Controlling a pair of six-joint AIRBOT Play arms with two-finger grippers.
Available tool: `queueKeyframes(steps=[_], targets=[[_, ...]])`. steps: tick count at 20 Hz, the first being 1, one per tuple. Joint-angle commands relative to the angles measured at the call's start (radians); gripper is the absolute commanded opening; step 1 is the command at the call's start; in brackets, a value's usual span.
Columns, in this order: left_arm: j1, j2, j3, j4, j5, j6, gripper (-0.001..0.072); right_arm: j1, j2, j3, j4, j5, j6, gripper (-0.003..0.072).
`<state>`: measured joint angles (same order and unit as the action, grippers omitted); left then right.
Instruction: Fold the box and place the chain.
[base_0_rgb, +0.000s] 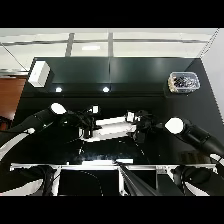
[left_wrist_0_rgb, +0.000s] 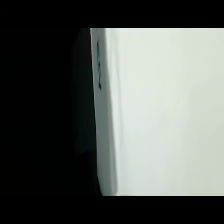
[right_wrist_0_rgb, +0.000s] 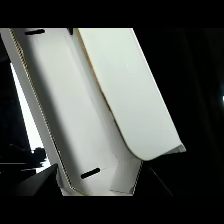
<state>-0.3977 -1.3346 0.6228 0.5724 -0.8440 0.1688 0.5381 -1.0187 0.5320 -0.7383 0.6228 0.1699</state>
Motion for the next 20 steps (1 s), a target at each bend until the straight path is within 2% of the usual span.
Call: queueKeyframes(steps=[1,4,6,8,12,18,19,20], targets=[[0.0,-0.001,0.0,0.0,-0.002,0.0,0.0025,-0.046,-0.019,0.002,0.145,0.039,-0.177,0.0673],[0.0,-0.001,0.0,0.0,0.002,0.0,0.0025,-0.057,-0.054,0.002,0.183,0.039,-0.28,0.0673],[0.0,-0.001,0.0,0.0,0.002,0.0,0.0025,-0.07,-0.071,0.002,0.308,0.039,-0.397,0.0673],[0.0,-0.001,0.0,0.0,0.002,0.0,0.0026,-0.075,-0.084,0.002,0.367,0.045,-0.444,0.0673],[0.0,-0.001,0.0,0.0,0.004,0.0,0.0026,-0.074,-0.126,0.001,0.364,0.156,-0.444,0.0673],[0.0,0.0,0.0,0.0,0.004,0.0,0.0026,-0.07,-0.164,-0.011,0.258,0.147,-0.372,0.0669],[0.0,0.0,0.0,0.0,0.004,0.0,0.0026,-0.062,-0.171,-0.014,0.242,0.147,-0.361,0.0631],[0.0,0.0,0.0,0.0,0.004,0.0,0.0026,-0.048,-0.179,-0.016,0.23,0.142,-0.36,0.0631]])
